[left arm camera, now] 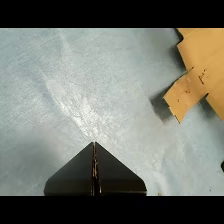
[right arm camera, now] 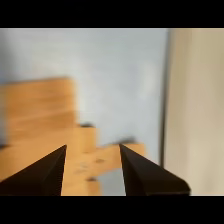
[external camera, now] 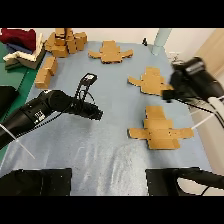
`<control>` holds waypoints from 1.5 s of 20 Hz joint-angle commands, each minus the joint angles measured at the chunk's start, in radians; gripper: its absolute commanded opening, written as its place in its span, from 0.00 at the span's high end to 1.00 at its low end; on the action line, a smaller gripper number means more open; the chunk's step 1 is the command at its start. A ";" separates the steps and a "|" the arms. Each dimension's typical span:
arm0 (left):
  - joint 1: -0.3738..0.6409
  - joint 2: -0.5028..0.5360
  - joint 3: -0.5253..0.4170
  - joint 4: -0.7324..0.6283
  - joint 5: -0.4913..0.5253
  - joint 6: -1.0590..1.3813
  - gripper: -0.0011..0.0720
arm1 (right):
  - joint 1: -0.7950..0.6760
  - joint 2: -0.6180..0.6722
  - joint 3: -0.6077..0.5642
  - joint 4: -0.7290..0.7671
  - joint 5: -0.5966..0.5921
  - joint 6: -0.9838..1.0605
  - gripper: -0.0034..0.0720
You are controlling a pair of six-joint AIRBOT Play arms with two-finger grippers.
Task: Fold the box.
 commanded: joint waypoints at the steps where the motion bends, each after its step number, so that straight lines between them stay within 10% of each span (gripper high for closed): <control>1: 0.001 0.000 0.000 0.000 0.030 0.000 0.97 | -0.249 0.066 -0.094 -0.042 -0.066 -0.093 0.29; 7: 0.001 -0.001 0.000 -0.015 0.018 0.000 0.88 | -0.626 0.014 -0.195 0.359 0.041 -0.549 0.28; 9: 0.001 0.000 0.000 -0.049 0.011 0.000 0.22 | -0.706 -0.029 -0.195 0.422 0.021 -0.642 0.29; 22: 0.001 0.000 0.002 -0.131 -0.101 -0.003 0.21 | -0.828 -0.179 -0.196 0.512 -0.026 -0.898 0.31; 30: 0.002 0.000 0.002 -0.149 -0.079 -0.003 0.21 | -0.789 -0.180 -0.196 0.892 -0.134 -0.946 0.85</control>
